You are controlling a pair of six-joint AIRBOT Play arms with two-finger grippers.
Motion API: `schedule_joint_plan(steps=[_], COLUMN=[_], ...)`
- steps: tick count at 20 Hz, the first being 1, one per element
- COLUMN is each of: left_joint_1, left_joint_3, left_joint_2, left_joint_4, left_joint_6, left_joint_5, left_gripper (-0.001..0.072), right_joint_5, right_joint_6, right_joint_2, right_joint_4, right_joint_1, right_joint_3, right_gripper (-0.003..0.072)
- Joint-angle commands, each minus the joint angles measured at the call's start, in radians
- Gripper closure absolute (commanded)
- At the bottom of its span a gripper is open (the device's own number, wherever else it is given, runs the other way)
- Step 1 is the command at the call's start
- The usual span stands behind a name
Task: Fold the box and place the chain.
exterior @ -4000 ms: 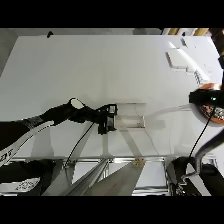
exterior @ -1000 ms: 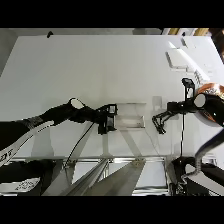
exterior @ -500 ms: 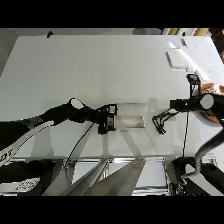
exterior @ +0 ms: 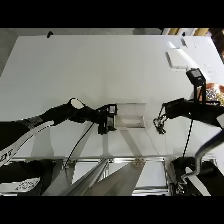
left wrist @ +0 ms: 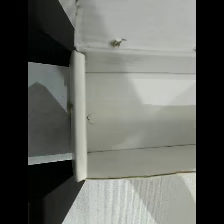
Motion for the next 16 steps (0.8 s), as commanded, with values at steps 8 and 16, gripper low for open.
schedule_joint_plan(steps=[8, 16], left_joint_1=[0.0, 0.0], left_joint_3=[0.001, 0.001], left_joint_2=[0.0, 0.0], left_joint_4=[0.0, 0.0], left_joint_6=[0.0, 0.0], left_joint_5=[0.0, 0.0], left_gripper=[0.0419, 0.0419], right_joint_5=[-0.096, -0.277], right_joint_6=[-0.311, -0.311], right_joint_2=[-0.018, -0.311], right_joint_4=[0.307, 0.244], right_joint_1=[0.405, 0.473], right_joint_3=[0.001, 0.001], right_gripper=[0.0666, 0.0664])
